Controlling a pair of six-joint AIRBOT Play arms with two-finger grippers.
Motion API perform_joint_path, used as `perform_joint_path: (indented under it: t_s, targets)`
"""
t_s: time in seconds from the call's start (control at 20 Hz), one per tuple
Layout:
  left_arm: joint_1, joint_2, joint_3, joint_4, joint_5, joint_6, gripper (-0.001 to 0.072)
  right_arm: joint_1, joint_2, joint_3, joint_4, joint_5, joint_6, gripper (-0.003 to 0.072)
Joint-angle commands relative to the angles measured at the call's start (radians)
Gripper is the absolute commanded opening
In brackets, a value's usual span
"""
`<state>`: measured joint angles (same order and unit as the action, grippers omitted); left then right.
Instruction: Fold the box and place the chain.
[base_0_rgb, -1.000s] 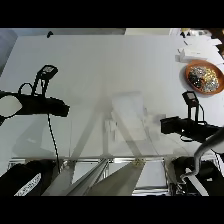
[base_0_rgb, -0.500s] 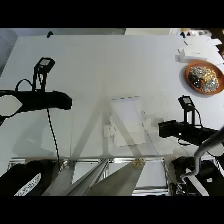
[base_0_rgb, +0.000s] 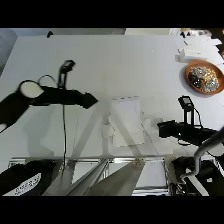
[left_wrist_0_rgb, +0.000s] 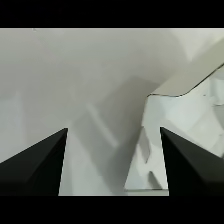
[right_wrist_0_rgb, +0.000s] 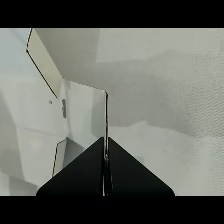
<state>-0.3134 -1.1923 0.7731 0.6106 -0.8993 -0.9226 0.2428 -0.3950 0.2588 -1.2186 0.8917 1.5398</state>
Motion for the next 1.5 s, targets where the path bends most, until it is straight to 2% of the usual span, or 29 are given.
perform_joint_path:
  t_s: [0.0, 0.15, 0.45, 0.9, 1.05, 1.1, 1.2, 1.25, 1.3, 1.4, 1.45]
  targets:
    - [-0.006, -0.215, 0.018, -0.418, -0.09, 0.454, 0.0638, 0.001, 0.001, 0.0, 0.012, 0.01, 0.0, 0.0019]
    - [-0.01, -0.304, 0.032, -0.375, -0.152, 0.541, 0.0638, 0.001, 0.001, 0.0, 0.012, 0.01, 0.0, 0.0019]
    - [-0.074, -0.352, 0.031, -0.284, -0.146, 0.57, 0.0634, 0.001, 0.001, 0.0, 0.013, 0.011, 0.0, 0.0019]
    - [-0.214, -0.391, 0.032, -0.444, -0.05, 0.713, 0.0618, 0.001, 0.001, 0.0, 0.015, 0.05, 0.0, 0.0019]
    - [-0.227, -0.391, 0.032, -0.436, -0.042, 0.725, 0.0372, 0.001, 0.001, 0.0, 0.015, 0.05, 0.0, 0.0019]
    - [-0.227, -0.391, 0.032, -0.425, -0.042, 0.724, 0.0244, 0.001, 0.001, 0.0, 0.015, 0.05, 0.0, 0.0019]
    - [-0.227, -0.391, 0.032, -0.413, -0.032, 0.751, 0.0166, 0.001, 0.001, 0.0, 0.015, 0.05, 0.0, 0.0019]
    - [-0.227, -0.388, 0.032, -0.415, -0.032, 0.777, 0.0052, 0.001, 0.001, 0.0, 0.016, 0.05, 0.0, 0.0019]
    - [-0.227, -0.383, 0.032, -0.415, -0.031, 0.803, 0.0007, 0.001, 0.001, 0.0, 0.023, 0.05, 0.0, 0.0019]
    - [-0.227, -0.37, 0.035, -0.415, -0.032, 0.837, 0.0007, 0.001, 0.002, 0.0, 0.046, 0.045, 0.0, 0.0023]
    - [-0.227, -0.361, 0.038, -0.413, -0.032, 0.86, 0.0006, 0.001, 0.002, 0.003, 0.058, 0.042, -0.002, 0.0088]
